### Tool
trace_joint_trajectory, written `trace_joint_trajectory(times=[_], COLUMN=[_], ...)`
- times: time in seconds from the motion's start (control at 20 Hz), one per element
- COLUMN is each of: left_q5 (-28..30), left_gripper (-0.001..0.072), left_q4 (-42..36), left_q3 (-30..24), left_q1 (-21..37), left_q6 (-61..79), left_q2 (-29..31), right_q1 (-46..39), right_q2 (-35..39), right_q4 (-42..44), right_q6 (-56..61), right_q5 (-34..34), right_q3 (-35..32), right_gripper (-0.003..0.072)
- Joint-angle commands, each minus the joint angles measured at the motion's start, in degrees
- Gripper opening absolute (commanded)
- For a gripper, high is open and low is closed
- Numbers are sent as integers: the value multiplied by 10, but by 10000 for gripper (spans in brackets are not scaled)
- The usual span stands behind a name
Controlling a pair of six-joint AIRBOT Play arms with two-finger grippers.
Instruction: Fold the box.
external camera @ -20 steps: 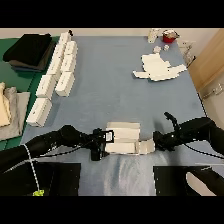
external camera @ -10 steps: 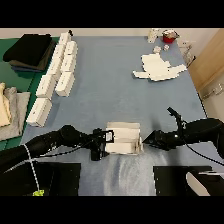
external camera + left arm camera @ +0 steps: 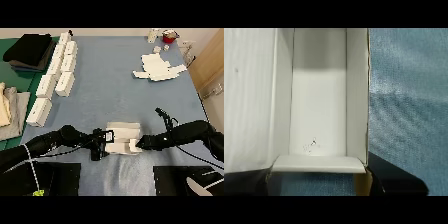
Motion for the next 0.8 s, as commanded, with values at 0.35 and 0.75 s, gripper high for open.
trace_joint_trajectory(times=[0.35,0.75], left_q5=[0,0], left_gripper=[458,458], left_q4=[0,0], left_q3=[0,0], left_q1=[0,0], left_q6=[0,0], left_q2=[0,0], right_q1=[274,342], right_q2=[-162,-267], right_q4=[-371,-405], right_q6=[446,527], right_q5=[-64,-86], right_q3=[202,265], right_gripper=[461,461])
